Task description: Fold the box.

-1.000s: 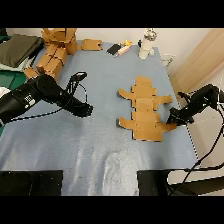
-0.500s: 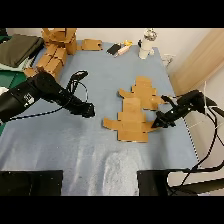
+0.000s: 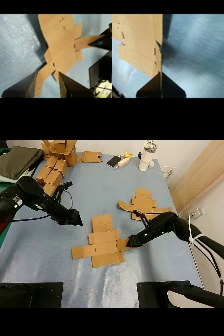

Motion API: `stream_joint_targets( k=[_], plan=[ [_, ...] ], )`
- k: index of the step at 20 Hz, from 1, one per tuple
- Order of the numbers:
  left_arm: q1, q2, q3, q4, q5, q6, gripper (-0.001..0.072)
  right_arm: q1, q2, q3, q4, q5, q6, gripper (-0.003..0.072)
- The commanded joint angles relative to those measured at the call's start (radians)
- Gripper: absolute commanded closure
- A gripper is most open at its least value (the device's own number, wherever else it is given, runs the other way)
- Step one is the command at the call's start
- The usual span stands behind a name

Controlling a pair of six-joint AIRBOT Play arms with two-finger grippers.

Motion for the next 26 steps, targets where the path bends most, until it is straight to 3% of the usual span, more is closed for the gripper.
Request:
stream_joint_targets(
  k=[1,6,12,17,19,26],
  plan=[
    [0.115,-0.080,0.001,-0.085,-0.092,0.097,0.0292,0.177,0.090,-0.075,0.002,0.232,-0.012,0.0684],
    [0.148,-0.186,-0.006,-0.098,-0.059,0.190,0.0293,0.299,0.095,-0.092,-0.015,0.294,0.032,0.0685],
    [0.130,-0.304,-0.030,-0.259,-0.103,0.321,0.0294,0.324,0.095,-0.092,-0.036,0.296,0.078,0.0685],
    [0.117,-0.311,-0.072,-0.285,-0.144,0.388,0.0298,0.324,0.095,-0.092,-0.038,0.296,0.083,0.0685],
    [0.117,-0.311,-0.077,-0.303,-0.151,0.409,0.0429,0.324,0.095,-0.092,-0.038,0.296,0.084,0.0684],
    [0.116,-0.317,-0.081,-0.377,-0.198,0.467,0.0430,0.324,0.095,-0.092,-0.041,0.298,0.085,0.0685]
  ],
)
